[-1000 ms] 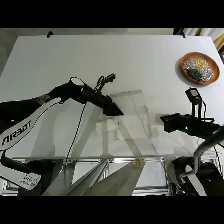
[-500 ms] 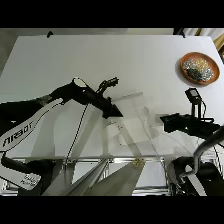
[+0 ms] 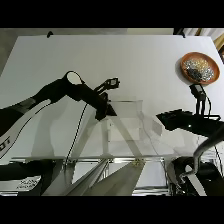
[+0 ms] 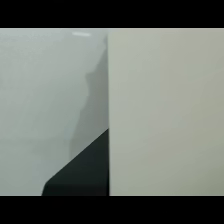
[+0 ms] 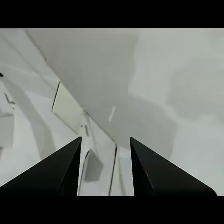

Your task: Fold the box and place the chain.

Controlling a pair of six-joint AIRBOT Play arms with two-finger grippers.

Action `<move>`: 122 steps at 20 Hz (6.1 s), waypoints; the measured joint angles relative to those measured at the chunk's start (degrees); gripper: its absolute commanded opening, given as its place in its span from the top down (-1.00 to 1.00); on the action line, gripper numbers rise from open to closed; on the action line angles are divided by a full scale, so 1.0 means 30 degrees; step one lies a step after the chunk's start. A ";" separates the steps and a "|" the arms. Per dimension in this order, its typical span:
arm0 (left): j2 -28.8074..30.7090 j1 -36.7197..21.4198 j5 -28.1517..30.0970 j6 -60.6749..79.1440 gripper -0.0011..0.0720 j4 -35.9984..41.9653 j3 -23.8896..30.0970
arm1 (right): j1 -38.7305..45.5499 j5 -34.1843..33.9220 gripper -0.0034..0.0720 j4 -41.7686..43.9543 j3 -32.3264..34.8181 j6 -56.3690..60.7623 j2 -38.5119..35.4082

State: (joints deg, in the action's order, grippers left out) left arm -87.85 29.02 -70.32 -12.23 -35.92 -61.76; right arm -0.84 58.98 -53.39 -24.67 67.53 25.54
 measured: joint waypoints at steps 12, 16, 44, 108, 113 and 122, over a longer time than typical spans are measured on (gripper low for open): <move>0.3351 0.3162 0.3679 -0.2069 0.97 -0.2484 0.3417 | 0.0000 0.4350 0.00 -0.2404 -0.2601 -0.0015 -0.0007; 0.3461 0.3446 0.6885 -0.0168 0.96 -0.1253 0.5311 | 0.0000 0.4583 0.01 -0.3271 -0.2645 -0.0102 -0.0007; -0.0809 0.2572 0.7074 0.4947 0.96 0.0663 0.2900 | 0.0000 0.3519 0.00 -0.2018 -0.2652 -0.0168 -0.0007; -0.0801 0.2732 0.6448 0.0532 0.94 -0.3322 0.1872 | 0.0000 0.3468 0.00 -0.2062 -0.2652 -0.0168 -0.0007; -0.0801 0.2732 0.6710 0.0561 0.94 -0.3351 0.1872 | 0.0000 0.3475 0.00 -0.2069 -0.2652 -0.0168 -0.0007; -0.0801 0.2732 0.6841 0.0568 0.94 -0.3337 0.1872 | 0.0000 0.3512 0.00 -0.2055 -0.2652 -0.0168 -0.0007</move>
State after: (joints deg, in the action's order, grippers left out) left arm -90.26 37.21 -49.80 -10.52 -45.93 -56.14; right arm -0.84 69.52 -59.55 -32.62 67.02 25.52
